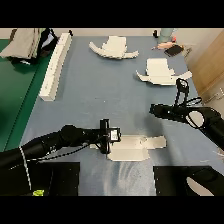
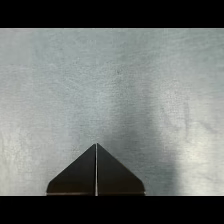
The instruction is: Fold the box.
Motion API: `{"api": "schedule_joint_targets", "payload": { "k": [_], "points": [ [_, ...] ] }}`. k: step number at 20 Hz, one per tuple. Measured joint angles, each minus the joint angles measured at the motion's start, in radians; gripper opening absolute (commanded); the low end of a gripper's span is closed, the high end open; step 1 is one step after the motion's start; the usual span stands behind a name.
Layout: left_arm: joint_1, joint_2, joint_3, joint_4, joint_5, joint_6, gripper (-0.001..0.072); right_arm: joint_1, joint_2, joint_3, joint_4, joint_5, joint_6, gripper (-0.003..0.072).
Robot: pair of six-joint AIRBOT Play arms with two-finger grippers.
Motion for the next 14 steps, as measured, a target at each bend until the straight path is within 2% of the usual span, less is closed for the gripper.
{"api": "schedule_joint_targets", "payload": {
  "k": [9,14],
  "points": [
    [0.000,0.019,0.005,0.000,-0.017,-0.068,0.0016,0.000,0.000,0.000,0.007,0.000,0.000,0.0000],
    [0.052,0.019,0.018,0.000,-0.043,-0.106,0.0016,0.000,0.000,0.000,0.012,0.000,0.000,0.0000]
  ]
}}
